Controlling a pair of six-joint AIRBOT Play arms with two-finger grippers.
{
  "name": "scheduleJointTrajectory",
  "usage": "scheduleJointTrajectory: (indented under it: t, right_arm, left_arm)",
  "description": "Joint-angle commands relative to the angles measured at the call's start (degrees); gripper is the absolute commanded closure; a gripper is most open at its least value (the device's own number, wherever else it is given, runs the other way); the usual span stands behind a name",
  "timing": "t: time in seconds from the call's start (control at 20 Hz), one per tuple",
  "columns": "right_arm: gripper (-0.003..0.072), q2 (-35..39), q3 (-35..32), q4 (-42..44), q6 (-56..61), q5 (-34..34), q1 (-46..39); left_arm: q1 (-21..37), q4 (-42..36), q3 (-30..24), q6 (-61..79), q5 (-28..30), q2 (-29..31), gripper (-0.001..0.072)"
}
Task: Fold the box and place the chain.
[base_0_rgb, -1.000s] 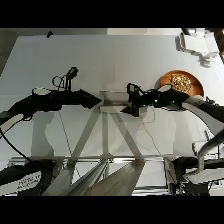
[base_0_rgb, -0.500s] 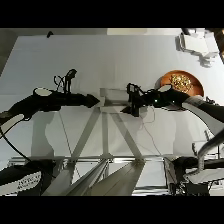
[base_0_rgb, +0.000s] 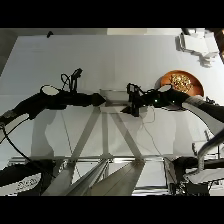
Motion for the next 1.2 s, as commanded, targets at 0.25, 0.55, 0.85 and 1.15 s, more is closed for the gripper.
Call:
scheduleJointTrajectory:
  t: [0.25, 0.55, 0.85, 1.15]
  right_arm:
    - [0.0351, 0.00, 0.02, 0.04, 0.02, 0.02, 0.00]
    - [0.0351, 0.00, 0.02, 0.04, 0.02, 0.04, 0.00]
    - [0.0351, 0.00, 0.02, 0.04, 0.02, 0.02, 0.00]
    - [0.0351, 0.00, 0.02, 0.04, 0.02, 0.02, 0.00]
  left_arm:
    - [-4.37, 14.12, 4.13, -14.62, 3.26, -0.07, 0.0020]
    - [-7.37, 22.29, 4.76, -22.10, 6.16, -0.09, 0.0045]
    - [-9.94, 24.22, 4.76, -24.37, 9.86, -0.37, 0.0093]
    - [-11.98, 39.26, 8.04, -39.12, 9.97, -1.11, 0.0092]
